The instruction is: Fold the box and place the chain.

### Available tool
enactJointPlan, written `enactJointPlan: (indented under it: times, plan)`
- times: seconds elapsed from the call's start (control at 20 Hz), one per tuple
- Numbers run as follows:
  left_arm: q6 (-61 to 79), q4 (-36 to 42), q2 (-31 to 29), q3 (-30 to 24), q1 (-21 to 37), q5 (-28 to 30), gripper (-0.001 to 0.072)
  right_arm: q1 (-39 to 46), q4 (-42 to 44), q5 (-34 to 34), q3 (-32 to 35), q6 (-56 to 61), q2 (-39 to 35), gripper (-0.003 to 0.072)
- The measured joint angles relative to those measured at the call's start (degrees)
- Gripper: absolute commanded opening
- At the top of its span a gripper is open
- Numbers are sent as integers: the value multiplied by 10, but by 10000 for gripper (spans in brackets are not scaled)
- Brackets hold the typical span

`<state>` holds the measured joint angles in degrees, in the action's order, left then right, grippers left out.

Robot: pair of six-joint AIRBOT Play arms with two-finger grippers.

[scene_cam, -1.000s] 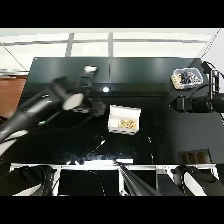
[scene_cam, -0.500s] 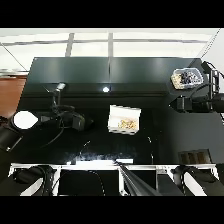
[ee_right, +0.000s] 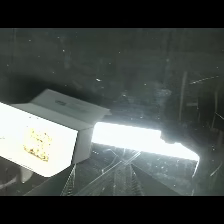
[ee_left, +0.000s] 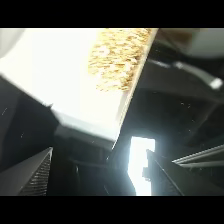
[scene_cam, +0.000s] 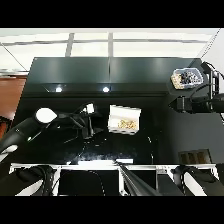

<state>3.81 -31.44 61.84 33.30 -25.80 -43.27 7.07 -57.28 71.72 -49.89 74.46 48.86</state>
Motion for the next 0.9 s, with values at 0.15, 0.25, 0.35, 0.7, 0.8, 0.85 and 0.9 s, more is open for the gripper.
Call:
enactJointPlan:
  times: [0.15, 0.25, 0.35, 0.7, 0.8, 0.85, 0.9]
  plan:
    - [45, 2, 78, 45, 2, -18, 705, -2, 1, 0, 0, 2, 0, 405]
    - [61, -3, 120, 66, 4, -31, 705, -3, 3, 0, 0, 3, 0, 405]
    - [71, -4, 148, 78, 4, -39, 706, -4, 5, 1, 0, 4, 0, 405]
    - [85, 19, 190, 104, 4, -48, 705, -4, 7, 1, 0, 4, 0, 405]
    - [87, 28, 196, 107, 3, -49, 705, -4, 7, 1, 0, 4, 0, 405]
    - [88, 32, 199, 109, 2, -49, 705, -4, 7, 1, 0, 4, 0, 405]
    - [88, 34, 201, 110, 1, -49, 705, -4, 7, 1, 0, 4, 0, 405]
